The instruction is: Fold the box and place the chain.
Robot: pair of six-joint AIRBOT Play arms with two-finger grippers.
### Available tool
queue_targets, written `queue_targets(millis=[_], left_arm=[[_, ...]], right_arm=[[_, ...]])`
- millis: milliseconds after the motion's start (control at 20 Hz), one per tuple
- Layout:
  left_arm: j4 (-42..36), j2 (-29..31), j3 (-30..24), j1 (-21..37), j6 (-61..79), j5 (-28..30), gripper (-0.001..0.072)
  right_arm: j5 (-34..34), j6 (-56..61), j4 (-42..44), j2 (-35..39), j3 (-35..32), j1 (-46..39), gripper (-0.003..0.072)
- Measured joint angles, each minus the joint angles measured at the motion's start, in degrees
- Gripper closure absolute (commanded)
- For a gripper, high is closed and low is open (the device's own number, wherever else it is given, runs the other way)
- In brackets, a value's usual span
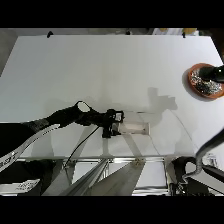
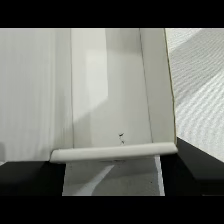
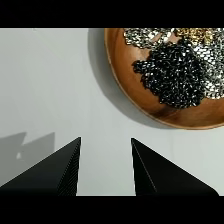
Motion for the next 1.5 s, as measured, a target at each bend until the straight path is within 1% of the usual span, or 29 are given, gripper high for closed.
queue_targets(millis=[150, 350, 500, 650, 900, 1100, 1350, 1400, 1500], left_arm=[[0.0, 0.0, 0.0, 0.0, 0.0, 0.0, 0.0395], [0.0, 0.0, 0.0, 0.0, 0.0, 0.0, 0.0395], [0.0, 0.0, 0.0, 0.0, 0.0, 0.0, 0.0395], [0.0, 0.0, 0.0, 0.0, 0.0, 0.0, 0.0395], [0.0, 0.0, 0.0, 0.0, 0.0, 0.0, 0.0395], [0.0, 0.0, 0.0, 0.0, 0.0, 0.0, 0.0395], [0.0, 0.0, 0.0, 0.0, 0.0, 0.0, 0.0395], [0.0, 0.0, 0.0, 0.0, 0.0, 0.0, 0.0395], [0.0, 0.0, 0.0, 0.0, 0.0, 0.0, 0.0395]], right_arm=[[-1.9, -0.6, 0.5, -4.0, 1.8, -3.6, 0.0379], [-2.1, -1.9, 0.8, -9.8, 6.5, -6.9, 0.0379], [-2.1, -3.0, 0.8, -13.2, 8.7, -8.7, 0.0378], [-2.1, -3.3, 0.6, -16.3, 9.4, -10.7, 0.038], [-2.0, -3.7, 2.6, -21.3, 9.8, -13.3, 0.0469], [-2.6, -6.2, 6.5, -23.5, 9.9, -13.8, 0.0469], [-3.4, -7.5, 7.9, -24.9, 9.9, -14.0, 0.047], [-3.5, -7.6, 8.0, -25.1, 9.9, -14.0, 0.0492], [-3.7, -7.7, 8.2, -25.6, 9.9, -14.0, 0.064]])
